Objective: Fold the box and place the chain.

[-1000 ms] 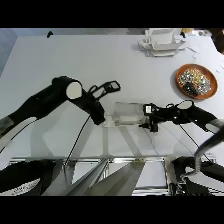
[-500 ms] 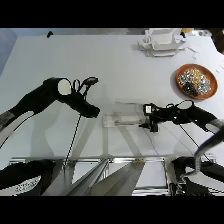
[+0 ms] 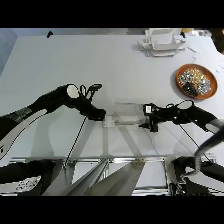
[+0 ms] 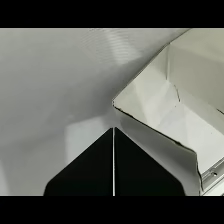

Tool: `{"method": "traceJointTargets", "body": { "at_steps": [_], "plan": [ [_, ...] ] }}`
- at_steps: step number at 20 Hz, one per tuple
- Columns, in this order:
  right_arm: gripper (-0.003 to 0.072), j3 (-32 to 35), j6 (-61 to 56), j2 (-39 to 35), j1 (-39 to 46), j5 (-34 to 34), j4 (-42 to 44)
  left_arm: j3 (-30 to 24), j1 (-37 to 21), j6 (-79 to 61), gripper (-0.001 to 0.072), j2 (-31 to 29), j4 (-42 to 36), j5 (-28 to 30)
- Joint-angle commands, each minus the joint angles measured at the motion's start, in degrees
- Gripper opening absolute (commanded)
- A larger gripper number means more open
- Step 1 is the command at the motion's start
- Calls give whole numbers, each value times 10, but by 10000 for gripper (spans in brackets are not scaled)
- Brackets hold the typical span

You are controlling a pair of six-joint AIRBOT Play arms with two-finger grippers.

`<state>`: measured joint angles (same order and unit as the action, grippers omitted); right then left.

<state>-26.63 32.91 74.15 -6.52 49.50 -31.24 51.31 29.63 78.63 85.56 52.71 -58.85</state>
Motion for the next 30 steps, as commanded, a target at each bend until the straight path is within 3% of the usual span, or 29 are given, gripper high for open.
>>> {"method": "traceJointTargets", "body": {
  "at_steps": [1, 12, 15, 30],
  "plan": [
    [337, 0, 0, 0, 0, 0, 0, -1, 5, -1, 3, 14, -17, 15],
    [337, 0, 0, 0, 0, 0, 0, -1, 45, -26, 4, -30, -44, 43],
    [337, 0, 0, 0, 0, 0, 0, -1, 54, -26, 114, -32, -50, 44],
    [337, 0, 0, 0, 0, 0, 0, -1, 74, -7, 154, -65, -55, 71]
  ]
}}
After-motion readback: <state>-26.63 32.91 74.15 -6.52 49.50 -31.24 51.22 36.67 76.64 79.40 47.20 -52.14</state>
